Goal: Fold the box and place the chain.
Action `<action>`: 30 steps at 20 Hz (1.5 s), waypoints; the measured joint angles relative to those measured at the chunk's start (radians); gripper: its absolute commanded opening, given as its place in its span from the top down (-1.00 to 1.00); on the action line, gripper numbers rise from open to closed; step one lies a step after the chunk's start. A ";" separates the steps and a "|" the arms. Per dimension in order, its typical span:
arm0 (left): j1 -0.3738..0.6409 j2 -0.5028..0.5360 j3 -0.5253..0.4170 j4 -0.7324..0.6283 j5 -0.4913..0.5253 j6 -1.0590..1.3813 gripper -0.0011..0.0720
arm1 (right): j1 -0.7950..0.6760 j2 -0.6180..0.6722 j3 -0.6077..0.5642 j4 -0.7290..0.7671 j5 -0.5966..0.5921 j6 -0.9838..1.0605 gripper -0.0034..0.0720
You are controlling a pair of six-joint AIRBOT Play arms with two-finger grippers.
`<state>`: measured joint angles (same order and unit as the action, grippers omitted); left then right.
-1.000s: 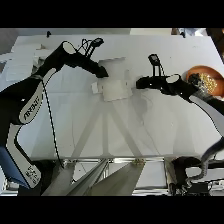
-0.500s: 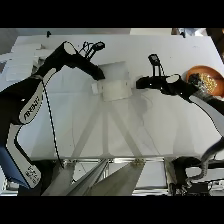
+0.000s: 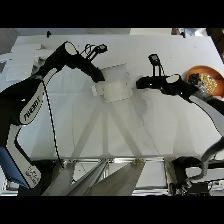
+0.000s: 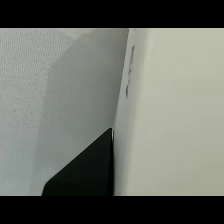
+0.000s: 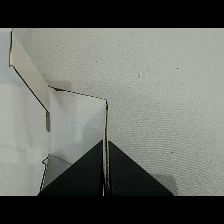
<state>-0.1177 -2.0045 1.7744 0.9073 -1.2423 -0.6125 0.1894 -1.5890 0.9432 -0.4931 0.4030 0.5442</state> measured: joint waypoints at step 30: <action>-0.009 0.003 0.000 -0.024 0.012 0.007 0.95 | 0.000 0.035 0.000 -0.036 -0.006 0.001 -0.51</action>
<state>-0.1265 -2.0014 1.7741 0.8829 -1.2301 -0.6052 0.1890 -1.5539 0.9428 -0.5293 0.3965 0.5449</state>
